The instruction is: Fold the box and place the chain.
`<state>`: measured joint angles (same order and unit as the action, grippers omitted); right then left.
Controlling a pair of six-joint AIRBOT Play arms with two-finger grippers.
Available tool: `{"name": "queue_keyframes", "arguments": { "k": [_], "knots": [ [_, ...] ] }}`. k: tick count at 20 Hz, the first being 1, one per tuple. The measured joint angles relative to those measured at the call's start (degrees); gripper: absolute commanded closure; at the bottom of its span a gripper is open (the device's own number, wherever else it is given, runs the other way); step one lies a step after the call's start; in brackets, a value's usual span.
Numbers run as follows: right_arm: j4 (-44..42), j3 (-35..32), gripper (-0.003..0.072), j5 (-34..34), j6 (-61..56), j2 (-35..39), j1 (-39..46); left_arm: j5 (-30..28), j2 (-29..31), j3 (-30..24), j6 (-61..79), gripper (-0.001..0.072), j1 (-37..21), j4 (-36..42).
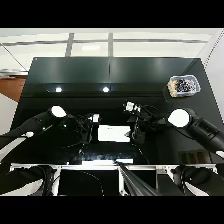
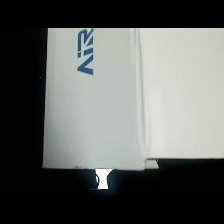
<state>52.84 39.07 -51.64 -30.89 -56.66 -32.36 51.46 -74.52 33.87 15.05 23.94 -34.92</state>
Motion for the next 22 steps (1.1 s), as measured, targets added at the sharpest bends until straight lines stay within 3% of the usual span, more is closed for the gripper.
{"name": "queue_keyframes", "arguments": {
  "k": [9,22],
  "knots": [
    [0.6,-0.2,-0.0026,-3.7,-0.9,0.2,-2.1,0.0,0.0,0.0,0.0,0.0248,0.0,0.0],
    [6.6,-0.2,-0.0016,1.8,-2.5,-0.5,-2.7,0.0,0.0,0.0,0.0,0.0249,0.0,0.0]
  ]
}}
